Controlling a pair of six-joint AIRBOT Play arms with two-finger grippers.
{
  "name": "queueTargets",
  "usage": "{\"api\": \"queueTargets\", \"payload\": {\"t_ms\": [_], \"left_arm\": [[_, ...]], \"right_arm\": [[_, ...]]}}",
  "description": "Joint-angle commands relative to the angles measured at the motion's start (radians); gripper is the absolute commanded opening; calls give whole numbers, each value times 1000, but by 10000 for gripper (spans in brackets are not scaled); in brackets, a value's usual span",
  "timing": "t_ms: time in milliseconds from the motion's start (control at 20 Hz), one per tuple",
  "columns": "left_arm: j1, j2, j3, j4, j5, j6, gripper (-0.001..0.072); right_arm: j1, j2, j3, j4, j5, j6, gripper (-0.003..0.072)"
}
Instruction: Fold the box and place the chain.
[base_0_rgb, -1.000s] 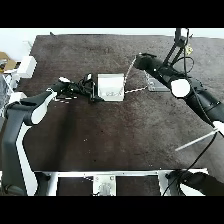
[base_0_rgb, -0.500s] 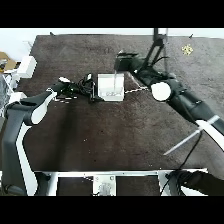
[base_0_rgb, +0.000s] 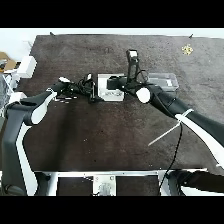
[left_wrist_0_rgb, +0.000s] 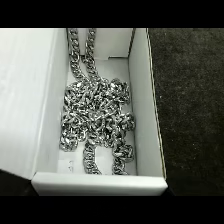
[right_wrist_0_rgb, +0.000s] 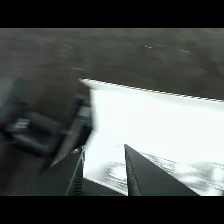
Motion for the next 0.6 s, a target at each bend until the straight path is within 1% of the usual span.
{"api": "queueTargets", "payload": {"t_ms": [0, 150, 300, 400, 550], "left_arm": [[0, -1, 0, 0, 0, 0, 358], [1, -1, 0, 0, 0, 0, 358], [1, -1, 0, 0, 0, 0, 358], [1, -1, 0, 0, 0, 0, 358], [0, -1, 0, 0, 0, 0, 358]], "right_arm": [[-127, 3, 0, -32, 127, 0, 289], [-283, -17, -5, -31, 201, 3, 288], [-402, -56, -49, -29, 200, 54, 288], [-439, -103, -57, -8, 190, 54, 289], [-445, -169, -57, 31, 141, 54, 289]]}}
